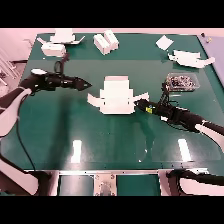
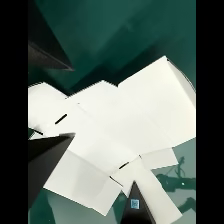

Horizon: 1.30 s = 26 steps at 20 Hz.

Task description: Fold the box and place the chain.

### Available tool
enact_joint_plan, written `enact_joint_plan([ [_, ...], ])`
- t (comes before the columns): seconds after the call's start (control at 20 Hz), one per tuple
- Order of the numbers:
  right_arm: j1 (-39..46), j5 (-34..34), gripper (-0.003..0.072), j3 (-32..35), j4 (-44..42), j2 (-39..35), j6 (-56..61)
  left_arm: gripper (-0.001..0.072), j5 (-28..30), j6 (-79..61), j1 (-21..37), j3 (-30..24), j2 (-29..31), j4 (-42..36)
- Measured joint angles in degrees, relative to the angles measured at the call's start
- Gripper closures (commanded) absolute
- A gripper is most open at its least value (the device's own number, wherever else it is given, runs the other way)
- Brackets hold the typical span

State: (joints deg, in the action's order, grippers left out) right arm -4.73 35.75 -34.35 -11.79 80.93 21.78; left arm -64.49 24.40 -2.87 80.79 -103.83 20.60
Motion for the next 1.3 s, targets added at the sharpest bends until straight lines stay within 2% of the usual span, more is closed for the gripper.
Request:
enact_joint_plan([
  [0.2,0.0,0.0,0.0675,0.0,0.0,0.0,-0.3,0.0171,1.2,2.5,-3.1,6.7,-4.7,3.0],
  [0.45,0.0,0.0,0.0675,0.0,0.0,0.0,-1.1,0.0172,4.6,3.9,-4.3,11.4,-8.1,6.1],
  [0.8,0.0,0.0,0.0674,0.0,0.0,0.0,-1.3,0.0172,4.8,2.7,-4.6,13.7,-12.4,5.3],
  [1.3,0.0,0.0,0.0674,0.0,0.0,0.0,-1.3,0.0172,0.4,-1.7,-6.1,14.0,-13.6,-0.1],
])
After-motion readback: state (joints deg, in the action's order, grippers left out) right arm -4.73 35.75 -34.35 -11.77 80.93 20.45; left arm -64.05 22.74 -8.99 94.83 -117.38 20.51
